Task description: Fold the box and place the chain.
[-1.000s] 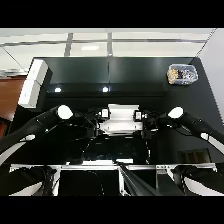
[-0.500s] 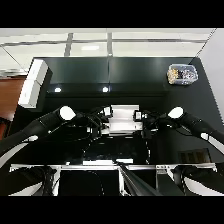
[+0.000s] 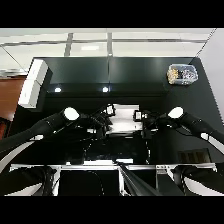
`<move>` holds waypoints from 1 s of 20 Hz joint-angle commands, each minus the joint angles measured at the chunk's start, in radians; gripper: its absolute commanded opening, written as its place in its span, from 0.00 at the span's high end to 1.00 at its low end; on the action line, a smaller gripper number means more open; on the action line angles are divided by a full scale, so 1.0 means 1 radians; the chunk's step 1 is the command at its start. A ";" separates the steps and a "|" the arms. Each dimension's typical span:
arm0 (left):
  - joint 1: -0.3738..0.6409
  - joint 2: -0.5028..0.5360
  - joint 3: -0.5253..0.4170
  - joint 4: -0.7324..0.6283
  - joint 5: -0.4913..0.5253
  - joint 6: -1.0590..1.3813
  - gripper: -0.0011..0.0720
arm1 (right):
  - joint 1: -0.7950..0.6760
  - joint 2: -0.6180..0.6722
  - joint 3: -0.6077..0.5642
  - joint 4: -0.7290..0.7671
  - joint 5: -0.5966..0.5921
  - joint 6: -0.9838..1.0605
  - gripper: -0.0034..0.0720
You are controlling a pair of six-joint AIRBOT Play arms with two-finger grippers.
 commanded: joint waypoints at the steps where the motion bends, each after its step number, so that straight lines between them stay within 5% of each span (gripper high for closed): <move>1: 0.000 -0.002 0.001 -0.005 -0.002 0.000 0.49 | 0.000 0.000 0.000 0.000 0.000 0.000 0.78; 2: 0.002 0.000 0.002 0.001 -0.001 0.001 0.68 | 0.000 0.000 0.000 0.000 0.000 0.000 0.77; 4: 0.002 0.003 0.002 -0.002 -0.002 -0.002 0.34 | 0.000 0.000 0.000 0.000 0.000 0.000 0.77; 5: 0.005 0.009 0.002 0.013 -0.005 -0.002 0.34 | 0.000 0.000 0.000 0.000 0.000 0.000 0.77; 6: 0.015 0.025 0.005 0.037 -0.006 -0.014 0.50 | 0.000 0.000 0.000 0.000 0.000 0.000 0.77; 7: 0.034 0.047 0.017 0.089 -0.039 -0.055 0.95 | 0.000 0.000 0.000 0.000 -0.001 0.000 0.77; 11: 0.177 0.224 0.062 0.398 -0.181 -0.447 0.95 | 0.000 0.000 0.000 0.000 -0.001 0.000 0.77; 15: 0.431 0.340 0.033 0.598 -0.311 -1.019 0.95 | 0.000 0.000 0.000 0.000 -0.001 0.000 0.77; 17: 0.590 0.308 -0.018 0.532 -0.436 -1.234 0.95 | 0.000 0.000 0.000 0.000 -0.001 0.000 0.78; 20: 0.795 0.190 -0.117 0.215 -0.607 -1.136 0.95 | 0.000 0.000 0.000 0.000 -0.001 0.000 0.77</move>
